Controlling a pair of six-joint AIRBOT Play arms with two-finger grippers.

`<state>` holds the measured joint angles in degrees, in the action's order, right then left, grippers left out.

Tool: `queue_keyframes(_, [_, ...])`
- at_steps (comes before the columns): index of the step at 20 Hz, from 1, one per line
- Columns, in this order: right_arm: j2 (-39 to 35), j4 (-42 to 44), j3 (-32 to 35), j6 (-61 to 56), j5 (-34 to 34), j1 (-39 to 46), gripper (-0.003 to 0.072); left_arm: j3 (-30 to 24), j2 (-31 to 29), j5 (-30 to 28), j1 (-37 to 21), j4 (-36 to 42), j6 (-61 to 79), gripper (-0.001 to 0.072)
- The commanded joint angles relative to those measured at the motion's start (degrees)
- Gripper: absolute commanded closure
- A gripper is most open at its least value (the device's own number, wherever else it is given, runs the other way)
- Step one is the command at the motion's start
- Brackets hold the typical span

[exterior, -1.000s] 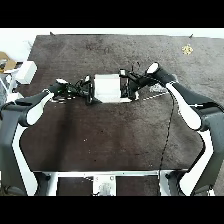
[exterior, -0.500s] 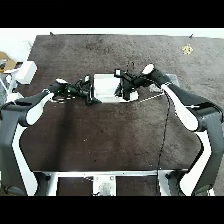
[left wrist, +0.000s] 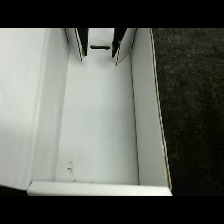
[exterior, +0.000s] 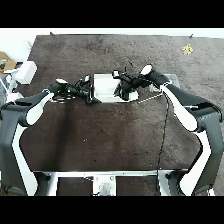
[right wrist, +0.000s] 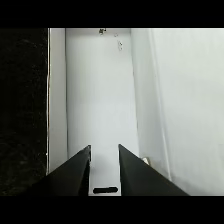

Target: Fold the box and place the chain.

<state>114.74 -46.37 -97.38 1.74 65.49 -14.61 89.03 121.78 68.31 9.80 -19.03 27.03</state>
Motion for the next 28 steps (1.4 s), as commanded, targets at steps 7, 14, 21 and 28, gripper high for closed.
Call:
queue_keyframes(7, [0.0,-0.1,0.0,-0.1,2.2,-0.1,0.0089,0.0,0.0,0.0,0.0,0.0,0.0,0.0435])
queue_keyframes(14, [0.0,-0.1,0.0,0.0,2.1,-0.1,0.0054,0.0,0.0,0.0,0.0,0.0,0.0,0.0435])
queue_keyframes(21, [-0.2,-2.1,0.0,-2.4,2.3,1.4,0.0586,0.0,0.0,0.0,0.0,0.0,0.0,0.0435])
queue_keyframes(28, [-5.2,-21.0,0.0,-27.2,3.4,2.8,0.0682,0.0,0.0,0.0,0.0,0.0,0.0,0.0435])
